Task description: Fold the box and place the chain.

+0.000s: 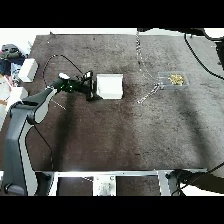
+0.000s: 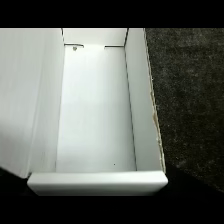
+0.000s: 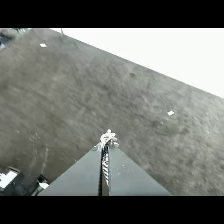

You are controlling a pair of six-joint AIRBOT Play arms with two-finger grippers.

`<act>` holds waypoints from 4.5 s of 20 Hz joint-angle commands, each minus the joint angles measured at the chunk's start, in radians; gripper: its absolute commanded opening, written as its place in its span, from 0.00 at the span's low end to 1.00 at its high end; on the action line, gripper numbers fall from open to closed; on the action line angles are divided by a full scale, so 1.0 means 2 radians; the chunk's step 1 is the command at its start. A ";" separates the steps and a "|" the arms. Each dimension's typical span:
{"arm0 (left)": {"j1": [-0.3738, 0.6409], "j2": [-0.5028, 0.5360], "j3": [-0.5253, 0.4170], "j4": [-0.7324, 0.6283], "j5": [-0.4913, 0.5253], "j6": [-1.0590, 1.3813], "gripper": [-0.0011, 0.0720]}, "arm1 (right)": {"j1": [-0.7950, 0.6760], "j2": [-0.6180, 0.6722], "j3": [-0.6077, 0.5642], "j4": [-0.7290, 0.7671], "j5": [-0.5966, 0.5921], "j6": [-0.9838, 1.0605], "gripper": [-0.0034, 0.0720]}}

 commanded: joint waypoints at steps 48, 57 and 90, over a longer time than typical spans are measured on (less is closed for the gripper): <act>0.000 0.000 0.000 0.000 0.000 0.000 0.57 | -0.065 -0.181 -0.008 0.007 0.213 -0.039 0.41; 0.000 0.000 0.000 0.000 0.000 0.000 0.57 | -0.100 -0.216 -0.099 0.088 0.142 -0.226 0.72; 0.000 0.000 0.000 0.000 0.000 0.000 0.57 | -0.131 -0.277 -0.073 0.037 0.177 -0.369 0.06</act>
